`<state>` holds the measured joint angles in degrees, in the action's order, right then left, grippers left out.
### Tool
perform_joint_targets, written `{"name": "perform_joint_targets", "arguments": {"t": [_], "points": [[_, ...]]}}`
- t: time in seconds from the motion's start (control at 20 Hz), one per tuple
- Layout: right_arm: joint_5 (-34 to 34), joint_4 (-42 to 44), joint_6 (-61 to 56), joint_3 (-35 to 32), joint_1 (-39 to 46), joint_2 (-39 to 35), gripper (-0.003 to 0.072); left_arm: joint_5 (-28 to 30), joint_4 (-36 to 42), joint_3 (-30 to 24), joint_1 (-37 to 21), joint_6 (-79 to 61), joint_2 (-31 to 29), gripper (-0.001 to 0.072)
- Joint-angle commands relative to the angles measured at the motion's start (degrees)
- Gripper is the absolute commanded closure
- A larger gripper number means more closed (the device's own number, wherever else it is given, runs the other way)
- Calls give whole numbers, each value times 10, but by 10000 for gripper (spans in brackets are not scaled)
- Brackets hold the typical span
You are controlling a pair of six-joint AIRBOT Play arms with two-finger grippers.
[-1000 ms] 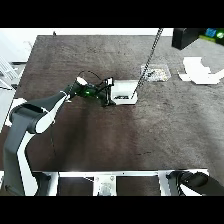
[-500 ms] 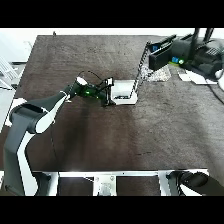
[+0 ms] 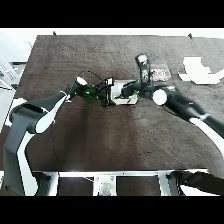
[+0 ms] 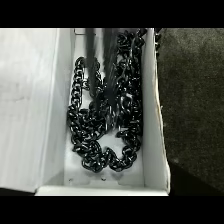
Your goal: Fold the box and place the chain.
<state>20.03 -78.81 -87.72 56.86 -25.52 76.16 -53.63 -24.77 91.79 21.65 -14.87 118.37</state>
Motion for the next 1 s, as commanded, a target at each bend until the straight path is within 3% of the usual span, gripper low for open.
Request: {"name": "perform_joint_targets", "arguments": {"t": [0.0, 0.15, 0.35, 0.55, 0.95], "points": [[-74, 19, -3, -20, -2, 90, 677, 0, 0, 0, 0, 0, 0, 297], [-39, 17, 14, -7, 4, 56, 677, 0, 0, 0, 0, 0, 0, 297], [95, -14, 40, 31, 33, -77, 676, 0, 0, 0, 0, 0, 0, 297], [139, -63, 43, 77, 54, -196, 677, 0, 0, 0, 0, 0, 0, 297], [137, -63, 85, 153, 50, -209, 676, 0, 0, 0, 0, 0, 0, 297]]}}
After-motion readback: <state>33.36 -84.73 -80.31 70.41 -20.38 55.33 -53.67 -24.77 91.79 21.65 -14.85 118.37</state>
